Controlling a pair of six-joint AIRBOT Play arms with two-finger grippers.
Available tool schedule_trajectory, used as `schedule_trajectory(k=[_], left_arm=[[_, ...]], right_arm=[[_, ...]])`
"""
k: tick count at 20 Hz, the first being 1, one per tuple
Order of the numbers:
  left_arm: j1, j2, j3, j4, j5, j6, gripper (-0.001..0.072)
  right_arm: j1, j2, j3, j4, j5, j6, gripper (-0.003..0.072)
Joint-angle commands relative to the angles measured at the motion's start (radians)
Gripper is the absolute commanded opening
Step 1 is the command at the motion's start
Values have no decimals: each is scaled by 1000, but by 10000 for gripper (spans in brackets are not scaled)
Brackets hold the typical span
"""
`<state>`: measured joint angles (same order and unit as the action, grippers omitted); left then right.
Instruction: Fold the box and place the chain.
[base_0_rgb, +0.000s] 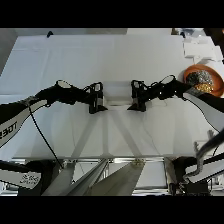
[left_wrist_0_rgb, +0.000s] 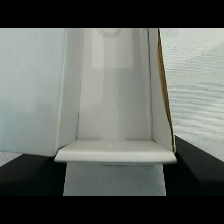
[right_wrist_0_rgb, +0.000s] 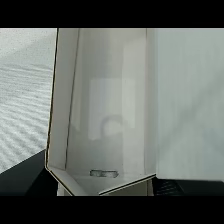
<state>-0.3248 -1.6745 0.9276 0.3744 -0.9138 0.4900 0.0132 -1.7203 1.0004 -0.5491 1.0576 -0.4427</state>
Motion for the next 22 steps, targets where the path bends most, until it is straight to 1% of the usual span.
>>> schedule_trajectory(k=[1, 11, 12, 13, 14, 17, 19, 22], left_arm=[[0, -1, 1, 0, 1, -1, 215], [0, -1, 1, 0, 1, 0, 215], [0, -1, 1, 0, 1, -1, 215], [0, -1, 1, 0, 1, -1, 215], [0, -1, 1, 0, 1, -1, 215], [0, -1, 1, 0, 1, 0, 215], [-1, -1, 1, 0, 1, -1, 215], [-1, -1, 1, 0, 1, -1, 215]], right_arm=[[1, 0, 0, 0, 1, 0, 458], [1, 0, 0, 11, 6, 1, 462], [1, 0, 0, 11, 6, 1, 513], [1, 0, 0, 11, 5, 0, 632], [1, 1, 0, 10, 5, 1, 693], [1, 24, 0, 0, 5, 1, 692], [1, 63, 0, -17, 5, 13, 689], [1, 135, 0, -117, 4, 76, 689]])
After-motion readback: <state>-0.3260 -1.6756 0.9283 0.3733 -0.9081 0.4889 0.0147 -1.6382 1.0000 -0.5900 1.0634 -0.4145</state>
